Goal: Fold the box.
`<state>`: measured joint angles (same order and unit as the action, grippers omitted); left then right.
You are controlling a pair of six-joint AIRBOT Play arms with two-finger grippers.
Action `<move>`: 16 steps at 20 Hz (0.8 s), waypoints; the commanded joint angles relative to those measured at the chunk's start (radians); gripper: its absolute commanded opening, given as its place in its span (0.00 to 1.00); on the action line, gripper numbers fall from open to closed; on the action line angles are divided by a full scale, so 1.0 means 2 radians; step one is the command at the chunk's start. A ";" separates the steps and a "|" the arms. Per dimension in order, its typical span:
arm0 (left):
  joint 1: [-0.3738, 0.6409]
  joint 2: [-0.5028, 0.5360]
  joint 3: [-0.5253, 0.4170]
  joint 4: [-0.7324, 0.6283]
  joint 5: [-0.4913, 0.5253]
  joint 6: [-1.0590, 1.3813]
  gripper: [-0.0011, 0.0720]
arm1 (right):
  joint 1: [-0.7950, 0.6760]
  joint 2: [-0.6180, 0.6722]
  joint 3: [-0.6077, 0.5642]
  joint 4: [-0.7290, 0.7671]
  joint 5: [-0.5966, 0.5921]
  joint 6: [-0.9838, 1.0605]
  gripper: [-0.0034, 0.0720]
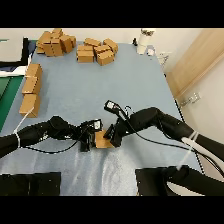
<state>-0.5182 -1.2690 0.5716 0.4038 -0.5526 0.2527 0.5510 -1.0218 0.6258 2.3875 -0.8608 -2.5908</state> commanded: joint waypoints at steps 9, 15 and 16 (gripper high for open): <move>0.000 0.000 0.000 0.000 0.000 0.000 0.66 | 0.115 0.099 -0.080 -0.159 0.156 -0.114 0.31; 0.000 0.000 0.000 0.000 0.000 0.000 0.66 | 0.115 0.102 -0.080 -0.164 0.158 -0.151 0.73; 0.000 0.000 0.000 0.000 0.000 0.000 0.66 | 0.115 0.101 -0.080 -0.164 0.162 -0.162 0.73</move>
